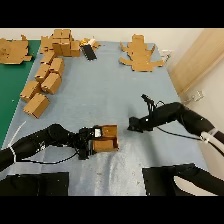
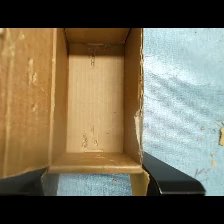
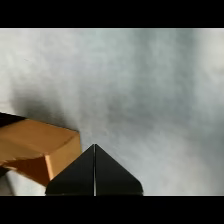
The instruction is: Fold the box.
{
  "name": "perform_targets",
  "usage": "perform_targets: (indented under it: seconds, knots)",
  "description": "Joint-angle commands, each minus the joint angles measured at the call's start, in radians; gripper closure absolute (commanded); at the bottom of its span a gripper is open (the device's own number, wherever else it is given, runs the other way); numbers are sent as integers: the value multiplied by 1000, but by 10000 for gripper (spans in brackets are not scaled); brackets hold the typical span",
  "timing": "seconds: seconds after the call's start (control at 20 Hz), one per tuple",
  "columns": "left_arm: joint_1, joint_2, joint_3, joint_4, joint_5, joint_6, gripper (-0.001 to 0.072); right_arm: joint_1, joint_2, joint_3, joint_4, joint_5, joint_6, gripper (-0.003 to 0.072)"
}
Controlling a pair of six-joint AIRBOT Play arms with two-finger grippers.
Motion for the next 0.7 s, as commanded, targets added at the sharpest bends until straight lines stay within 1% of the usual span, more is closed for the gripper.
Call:
perform_targets:
  seconds: [0.0, 0.1, 0.15, 0.25, 0.35, 0.5, 0.55, 0.65]
  knots:
    - [0, 0, 1, 0, 0, 0, 238, -183, -196, 45, 457, -182, -599, 684]
    - [0, 0, 1, 0, 0, 0, 238, -145, -300, 104, 512, -252, -700, 685]
    - [0, 0, 1, 0, 0, 0, 238, -112, -331, 129, 520, -253, -731, 684]
    - [0, 0, 1, 0, 0, 0, 238, -49, -352, 156, 518, -235, -781, 684]
    - [0, 0, 1, 0, 0, 0, 238, 16, -348, 159, 506, -217, -828, 684]
    - [0, 0, 1, 0, 0, 0, 238, 101, -304, 136, 478, -175, -871, 683]
    - [0, 0, 1, 0, 0, 0, 238, 135, -262, 113, 466, -121, -886, 683]
    - [0, 0, 1, 0, 0, 0, 238, 205, -149, 52, 410, 27, -897, 683]
